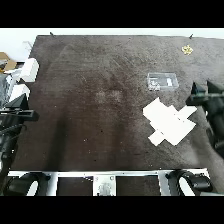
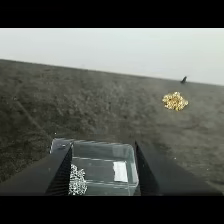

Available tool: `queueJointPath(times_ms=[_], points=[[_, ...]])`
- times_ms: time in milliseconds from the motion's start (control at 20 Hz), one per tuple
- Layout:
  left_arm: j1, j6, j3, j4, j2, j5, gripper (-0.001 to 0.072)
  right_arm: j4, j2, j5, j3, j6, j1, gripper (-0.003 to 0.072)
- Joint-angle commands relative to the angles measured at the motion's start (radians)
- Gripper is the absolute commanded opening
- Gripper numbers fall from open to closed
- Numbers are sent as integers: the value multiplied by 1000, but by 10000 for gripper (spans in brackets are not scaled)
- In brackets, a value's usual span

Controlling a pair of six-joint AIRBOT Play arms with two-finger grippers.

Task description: Fold the box and place the chain.

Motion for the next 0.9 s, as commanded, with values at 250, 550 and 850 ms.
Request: queueJointPath(times_ms=[250, 550, 850], points=[[0, 0, 0, 0, 0, 0, 12, -384, -731, 1014, 619, 474, -532, 457], [0, 0, 0, 0, 0, 0, 12, -839, -1116, 1523, 1158, 562, -586, 437], [0, 0, 0, 0, 0, 0, 12, -1008, -1334, 1577, 1239, 493, -554, 437]])
